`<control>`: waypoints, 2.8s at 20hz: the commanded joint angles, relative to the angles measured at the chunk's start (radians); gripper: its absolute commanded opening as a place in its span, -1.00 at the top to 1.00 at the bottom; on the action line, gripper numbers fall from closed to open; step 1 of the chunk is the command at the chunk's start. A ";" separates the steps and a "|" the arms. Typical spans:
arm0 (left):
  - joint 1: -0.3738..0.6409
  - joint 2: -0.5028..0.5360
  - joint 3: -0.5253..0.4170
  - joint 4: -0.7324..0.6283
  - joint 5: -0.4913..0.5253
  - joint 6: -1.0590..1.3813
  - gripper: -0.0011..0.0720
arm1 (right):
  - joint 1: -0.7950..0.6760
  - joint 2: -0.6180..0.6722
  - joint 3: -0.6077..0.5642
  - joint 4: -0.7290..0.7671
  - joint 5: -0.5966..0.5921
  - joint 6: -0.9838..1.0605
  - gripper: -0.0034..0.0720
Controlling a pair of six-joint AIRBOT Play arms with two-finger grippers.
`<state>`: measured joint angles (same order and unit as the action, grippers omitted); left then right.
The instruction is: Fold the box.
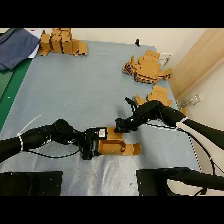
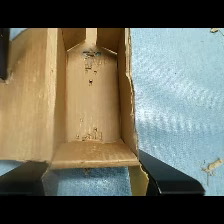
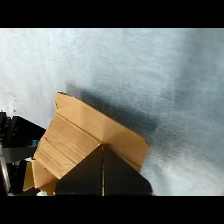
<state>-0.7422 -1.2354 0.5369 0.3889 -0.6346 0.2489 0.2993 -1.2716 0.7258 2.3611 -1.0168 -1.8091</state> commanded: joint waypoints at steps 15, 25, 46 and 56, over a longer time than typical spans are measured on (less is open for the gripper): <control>0.000 0.000 0.000 0.000 0.000 0.000 -0.19 | 0.216 0.608 -0.278 -0.462 -0.169 -0.362 -0.93; 0.000 0.000 0.000 0.000 -0.001 0.000 -0.19 | 0.220 0.402 -0.278 -0.318 0.126 -0.803 0.27; 0.000 0.000 0.000 0.000 -0.001 0.000 -0.20 | 0.220 0.402 -0.283 -0.251 0.098 -0.738 -0.89; 0.000 0.000 0.000 0.000 0.000 0.000 -0.20 | 0.184 0.603 -0.282 -0.536 0.018 -0.245 0.89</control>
<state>-0.7422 -1.2354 0.5369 0.3893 -0.6350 0.2501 0.5014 -0.7433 0.4435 1.9022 -0.9802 -2.2684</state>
